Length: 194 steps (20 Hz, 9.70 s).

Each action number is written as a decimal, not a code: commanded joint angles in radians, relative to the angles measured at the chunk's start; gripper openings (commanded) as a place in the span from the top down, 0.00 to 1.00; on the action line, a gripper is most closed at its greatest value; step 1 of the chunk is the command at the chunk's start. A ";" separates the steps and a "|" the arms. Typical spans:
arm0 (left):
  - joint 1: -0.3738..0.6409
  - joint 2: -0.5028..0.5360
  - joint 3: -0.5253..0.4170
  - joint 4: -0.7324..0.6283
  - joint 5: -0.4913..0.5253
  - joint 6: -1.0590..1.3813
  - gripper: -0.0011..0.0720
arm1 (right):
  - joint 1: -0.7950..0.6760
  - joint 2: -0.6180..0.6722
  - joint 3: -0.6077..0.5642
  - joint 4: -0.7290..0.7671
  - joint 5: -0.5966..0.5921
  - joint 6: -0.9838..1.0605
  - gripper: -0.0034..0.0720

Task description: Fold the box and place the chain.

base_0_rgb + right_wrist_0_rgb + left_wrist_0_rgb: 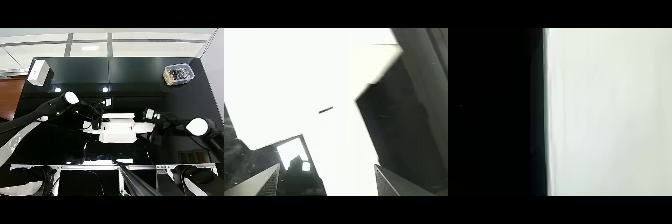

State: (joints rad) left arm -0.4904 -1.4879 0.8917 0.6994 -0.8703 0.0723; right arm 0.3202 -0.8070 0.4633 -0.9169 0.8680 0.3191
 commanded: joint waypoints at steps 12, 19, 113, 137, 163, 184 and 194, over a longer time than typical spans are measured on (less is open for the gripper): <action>-0.001 -0.007 0.003 0.014 0.000 -0.002 0.95 | 0.274 -0.158 -0.053 0.110 -0.288 -0.111 0.00; -0.001 -0.007 0.003 0.014 -0.004 -0.002 0.95 | 0.280 -0.158 -0.005 0.039 -0.253 -0.110 0.00; 0.019 0.325 -0.065 0.168 -0.369 -0.863 0.95 | 0.062 -0.474 0.095 0.296 -0.156 -0.540 0.77; 0.146 0.373 -0.056 0.028 0.032 -0.843 0.95 | 0.062 -0.473 0.095 0.295 -0.154 -0.540 0.77; -0.003 0.244 -0.260 0.058 0.164 -0.054 0.04 | 0.062 -0.473 0.095 0.296 -0.154 -0.540 0.77; -0.090 0.156 -0.258 -0.212 0.180 0.053 0.90 | 0.062 -0.473 0.095 0.296 -0.154 -0.540 0.77; -0.052 0.232 -0.258 -0.153 0.102 0.027 0.95 | 0.062 -0.473 0.095 0.296 -0.154 -0.540 0.77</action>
State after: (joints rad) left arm -0.5663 -1.3014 0.6327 0.5064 -0.7189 0.1234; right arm 0.3817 -1.2804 0.5583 -0.6216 0.7151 -0.2222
